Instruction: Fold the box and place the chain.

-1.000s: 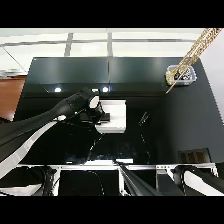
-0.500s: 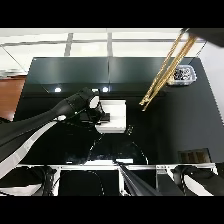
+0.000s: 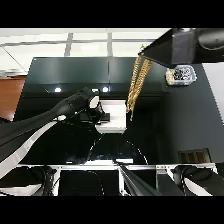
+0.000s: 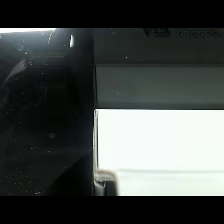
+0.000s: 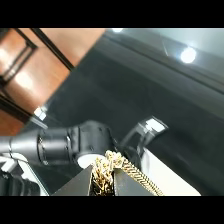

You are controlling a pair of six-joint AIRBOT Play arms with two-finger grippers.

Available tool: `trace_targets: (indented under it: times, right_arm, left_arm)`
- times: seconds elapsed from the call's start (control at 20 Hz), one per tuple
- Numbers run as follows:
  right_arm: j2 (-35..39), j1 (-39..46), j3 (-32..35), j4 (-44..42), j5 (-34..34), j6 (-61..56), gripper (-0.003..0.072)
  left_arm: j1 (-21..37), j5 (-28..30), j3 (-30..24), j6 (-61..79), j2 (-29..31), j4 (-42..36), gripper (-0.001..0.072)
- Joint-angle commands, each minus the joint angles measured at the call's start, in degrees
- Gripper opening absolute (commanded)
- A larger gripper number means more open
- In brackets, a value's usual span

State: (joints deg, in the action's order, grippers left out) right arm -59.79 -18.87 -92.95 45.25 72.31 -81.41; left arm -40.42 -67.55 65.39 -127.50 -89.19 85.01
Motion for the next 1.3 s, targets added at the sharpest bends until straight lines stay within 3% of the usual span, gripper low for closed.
trace_targets:
  times: [0.0, 0.3, 0.65, 1.25]
  right_arm:
    - [-0.39, -1.64, 1.55, -0.87, -5.05, 0.04, 0.0016]
    - [-0.90, -2.93, 2.45, -0.44, -4.46, 0.04, 0.0016]
    - [-1.55, -5.11, 16.41, -0.50, -6.93, 0.00, 0.0016]
    - [-6.10, -10.56, 30.21, 1.99, -12.59, -1.90, 0.0016]
  left_arm:
    - [0.04, 0.00, 0.04, 0.02, 0.04, 0.02, 0.0029]
    - [0.04, 0.04, 0.04, 0.02, 0.04, 0.04, 0.0029]
    - [0.04, 0.04, 0.04, 0.02, 0.04, 0.04, 0.0029]
    - [0.04, 0.61, 0.04, 0.02, 0.04, 0.04, 0.0029]
